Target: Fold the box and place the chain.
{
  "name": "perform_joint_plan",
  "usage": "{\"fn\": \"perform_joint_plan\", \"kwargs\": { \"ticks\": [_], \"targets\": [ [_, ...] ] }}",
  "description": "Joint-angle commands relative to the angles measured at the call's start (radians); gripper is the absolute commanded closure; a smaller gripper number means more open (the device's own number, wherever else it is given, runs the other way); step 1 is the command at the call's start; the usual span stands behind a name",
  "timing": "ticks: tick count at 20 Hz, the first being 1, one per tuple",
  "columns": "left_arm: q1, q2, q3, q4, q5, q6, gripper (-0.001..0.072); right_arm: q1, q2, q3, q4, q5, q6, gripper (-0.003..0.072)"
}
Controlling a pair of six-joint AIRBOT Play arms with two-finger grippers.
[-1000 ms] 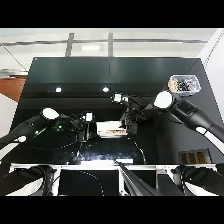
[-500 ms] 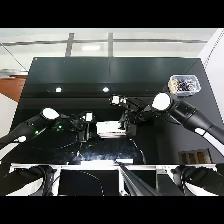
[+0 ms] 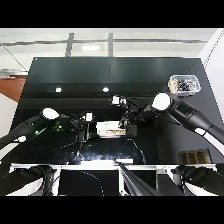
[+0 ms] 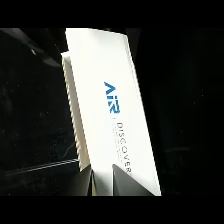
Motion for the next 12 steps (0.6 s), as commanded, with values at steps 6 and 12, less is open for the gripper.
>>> {"fn": "perform_joint_plan", "kwargs": {
  "ticks": [6, 12],
  "targets": [
    [0.000, 0.000, 0.000, 0.000, 0.000, 0.000, 0.0228, 0.001, -0.001, -0.003, -0.014, 0.031, 0.014, 0.0540],
    [0.000, 0.000, 0.000, 0.000, 0.000, 0.000, 0.0229, 0.001, -0.001, -0.003, -0.016, 0.030, 0.013, 0.0539]
  ]
}}
